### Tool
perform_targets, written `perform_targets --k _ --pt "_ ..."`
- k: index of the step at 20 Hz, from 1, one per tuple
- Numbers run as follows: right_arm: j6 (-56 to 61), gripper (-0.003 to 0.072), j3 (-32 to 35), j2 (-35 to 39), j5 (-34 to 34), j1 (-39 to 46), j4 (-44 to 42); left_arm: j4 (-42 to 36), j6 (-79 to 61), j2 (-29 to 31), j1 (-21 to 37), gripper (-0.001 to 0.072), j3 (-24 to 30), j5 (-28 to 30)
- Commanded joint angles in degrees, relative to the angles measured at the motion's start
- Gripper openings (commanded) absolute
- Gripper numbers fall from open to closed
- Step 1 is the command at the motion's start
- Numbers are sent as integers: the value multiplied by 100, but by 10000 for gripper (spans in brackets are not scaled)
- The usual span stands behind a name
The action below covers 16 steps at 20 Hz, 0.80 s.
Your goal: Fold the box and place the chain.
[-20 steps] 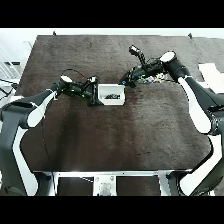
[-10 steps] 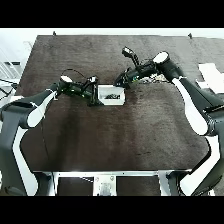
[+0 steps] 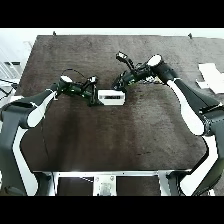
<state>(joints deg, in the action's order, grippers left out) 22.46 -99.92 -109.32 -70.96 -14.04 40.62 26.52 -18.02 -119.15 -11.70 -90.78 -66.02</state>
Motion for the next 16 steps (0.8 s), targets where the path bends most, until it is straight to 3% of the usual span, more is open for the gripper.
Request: perform_targets --k 1,4,6,16 --pt "-7 274 7 -4 -20 15 59 0 0 4 4 407 0 2" --pt "-114 274 7 -2 -269 103 50 0 0 4 4 408 0 2" --pt "-267 316 7 -2 -496 162 24 0 0 2 4 407 0 0" --pt "-680 325 20 -103 -540 264 -358 0 0 4 4 407 0 2"
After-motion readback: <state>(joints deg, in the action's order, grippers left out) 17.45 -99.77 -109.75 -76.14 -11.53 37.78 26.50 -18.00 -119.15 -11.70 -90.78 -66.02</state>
